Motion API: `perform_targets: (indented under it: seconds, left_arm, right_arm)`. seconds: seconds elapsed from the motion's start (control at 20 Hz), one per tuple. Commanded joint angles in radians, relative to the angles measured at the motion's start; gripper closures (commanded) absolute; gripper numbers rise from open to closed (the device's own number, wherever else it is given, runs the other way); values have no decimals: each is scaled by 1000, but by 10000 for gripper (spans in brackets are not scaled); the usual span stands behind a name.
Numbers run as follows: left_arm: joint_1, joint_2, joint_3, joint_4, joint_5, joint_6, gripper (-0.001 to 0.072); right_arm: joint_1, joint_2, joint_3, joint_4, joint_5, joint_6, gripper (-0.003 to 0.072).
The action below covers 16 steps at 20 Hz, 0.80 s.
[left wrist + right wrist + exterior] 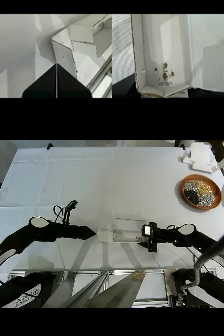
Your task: Fold the box and place the chain.
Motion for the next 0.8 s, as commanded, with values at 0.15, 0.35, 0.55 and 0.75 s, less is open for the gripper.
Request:
perform_targets:
  seconds: [0.15, 0.35, 0.55, 0.75]
  left_arm:
    - [-125, -163, -10, -129, 80, 4, 703]
    - [-165, -189, -10, -148, 108, 10, 703]
    - [-183, -178, 0, -201, 100, 75, 702]
    - [-196, -127, 28, -200, 97, 84, 702]
  right_arm:
    - [0, 1, 0, 0, 0, 0, 273]
    - [0, 1, 0, 0, 0, 0, 273]
    - [0, 1, 0, 0, 0, 0, 273]
    - [0, 1, 0, 0, 0, 0, 273]
